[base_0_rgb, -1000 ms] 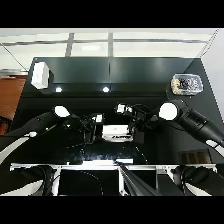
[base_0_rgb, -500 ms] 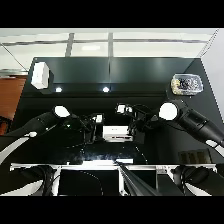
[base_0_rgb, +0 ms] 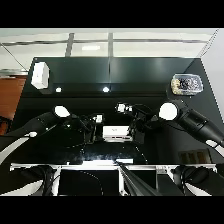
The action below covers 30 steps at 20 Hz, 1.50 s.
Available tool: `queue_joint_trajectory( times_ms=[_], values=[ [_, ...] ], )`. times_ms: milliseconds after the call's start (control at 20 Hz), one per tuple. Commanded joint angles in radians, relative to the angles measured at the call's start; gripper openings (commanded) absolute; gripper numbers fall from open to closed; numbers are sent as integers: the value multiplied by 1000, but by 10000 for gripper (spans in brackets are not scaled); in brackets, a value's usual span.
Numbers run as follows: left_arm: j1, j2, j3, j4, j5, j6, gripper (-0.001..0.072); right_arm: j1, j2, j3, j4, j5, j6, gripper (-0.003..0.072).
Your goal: Fold the box and place the chain.
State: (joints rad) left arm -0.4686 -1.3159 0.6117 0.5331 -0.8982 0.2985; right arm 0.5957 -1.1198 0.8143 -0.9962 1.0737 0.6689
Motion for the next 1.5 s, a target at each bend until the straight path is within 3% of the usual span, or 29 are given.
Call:
queue_joint_trajectory(
  times_ms=[0,1450],
  values=[
    [0,0,1,0,0,0,404,1,0,0,1,-1,32,212],
    [0,0,1,1,0,0,404,1,-1,-5,16,18,98,210]
  ],
)
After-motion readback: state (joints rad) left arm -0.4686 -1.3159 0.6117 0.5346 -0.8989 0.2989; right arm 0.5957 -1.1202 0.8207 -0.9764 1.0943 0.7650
